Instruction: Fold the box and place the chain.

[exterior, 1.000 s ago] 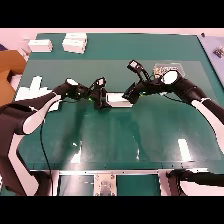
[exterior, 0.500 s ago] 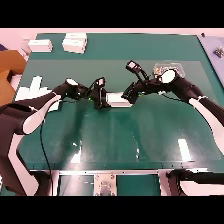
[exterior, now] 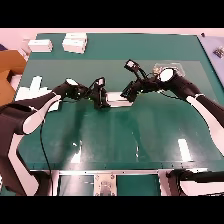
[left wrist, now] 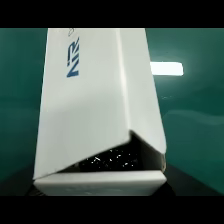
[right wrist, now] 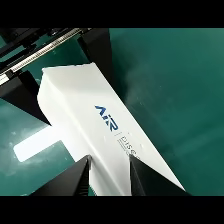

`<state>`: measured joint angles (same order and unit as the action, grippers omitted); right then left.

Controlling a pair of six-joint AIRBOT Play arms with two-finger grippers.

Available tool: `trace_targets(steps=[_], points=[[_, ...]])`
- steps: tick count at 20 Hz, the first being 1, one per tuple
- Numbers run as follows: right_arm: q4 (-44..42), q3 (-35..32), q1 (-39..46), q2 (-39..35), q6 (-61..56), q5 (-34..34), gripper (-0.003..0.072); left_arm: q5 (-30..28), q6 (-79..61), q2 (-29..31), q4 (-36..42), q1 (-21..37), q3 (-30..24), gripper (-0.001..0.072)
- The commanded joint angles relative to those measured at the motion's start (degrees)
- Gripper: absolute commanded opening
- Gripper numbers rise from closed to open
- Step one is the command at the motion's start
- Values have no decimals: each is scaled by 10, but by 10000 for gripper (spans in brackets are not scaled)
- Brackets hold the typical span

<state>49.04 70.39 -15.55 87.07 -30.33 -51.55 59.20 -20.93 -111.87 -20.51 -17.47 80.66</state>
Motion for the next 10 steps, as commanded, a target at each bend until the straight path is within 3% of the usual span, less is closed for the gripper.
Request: trace_targets(steps=[1, 10], points=[[0, 3, -1, 3, 4, 3, 301, 2, -1, 0, 0, 0, 0, 525], [-2, -7, -1, 4, 3, -2, 301, 2, -1, 0, 0, 0, 0, 525]])
